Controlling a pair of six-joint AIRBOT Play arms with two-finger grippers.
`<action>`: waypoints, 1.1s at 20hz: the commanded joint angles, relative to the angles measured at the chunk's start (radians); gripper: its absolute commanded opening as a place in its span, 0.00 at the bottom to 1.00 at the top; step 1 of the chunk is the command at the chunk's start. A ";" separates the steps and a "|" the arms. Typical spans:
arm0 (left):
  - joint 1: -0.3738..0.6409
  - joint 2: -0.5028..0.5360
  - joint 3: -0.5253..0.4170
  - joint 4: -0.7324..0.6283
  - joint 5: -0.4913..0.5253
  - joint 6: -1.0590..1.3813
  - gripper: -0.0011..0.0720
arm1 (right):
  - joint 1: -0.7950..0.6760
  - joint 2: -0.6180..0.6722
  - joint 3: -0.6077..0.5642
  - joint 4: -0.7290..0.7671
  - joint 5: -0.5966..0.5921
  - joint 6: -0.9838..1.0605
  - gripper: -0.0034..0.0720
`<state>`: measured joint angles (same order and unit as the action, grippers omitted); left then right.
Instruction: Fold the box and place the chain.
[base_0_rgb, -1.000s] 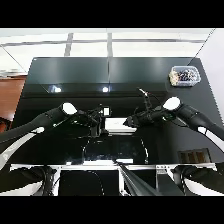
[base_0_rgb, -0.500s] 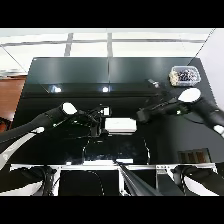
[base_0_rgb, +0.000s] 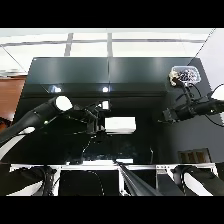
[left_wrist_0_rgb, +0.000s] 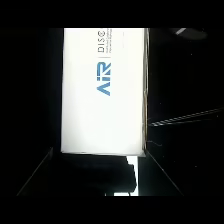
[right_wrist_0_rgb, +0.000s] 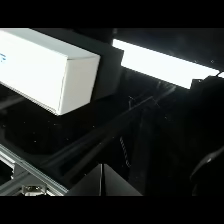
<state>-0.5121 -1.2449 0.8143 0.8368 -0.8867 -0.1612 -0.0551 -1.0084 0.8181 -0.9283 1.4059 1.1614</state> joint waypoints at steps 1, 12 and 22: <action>0.003 0.103 0.029 0.043 -0.017 -0.132 0.98 | -0.018 0.008 0.001 -0.032 0.005 0.017 0.07; -0.157 -0.134 0.211 0.034 0.106 -0.259 0.98 | -0.018 0.008 0.001 -0.015 -0.037 0.011 0.07; -0.193 -0.205 0.228 0.011 0.033 -0.262 0.98 | -0.018 0.008 0.001 -0.014 -0.065 -0.014 0.07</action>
<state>-0.7006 -1.4414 1.0397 0.8536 -0.8303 -0.4225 -0.0723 -1.0012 0.8181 -0.9432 1.3476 1.1595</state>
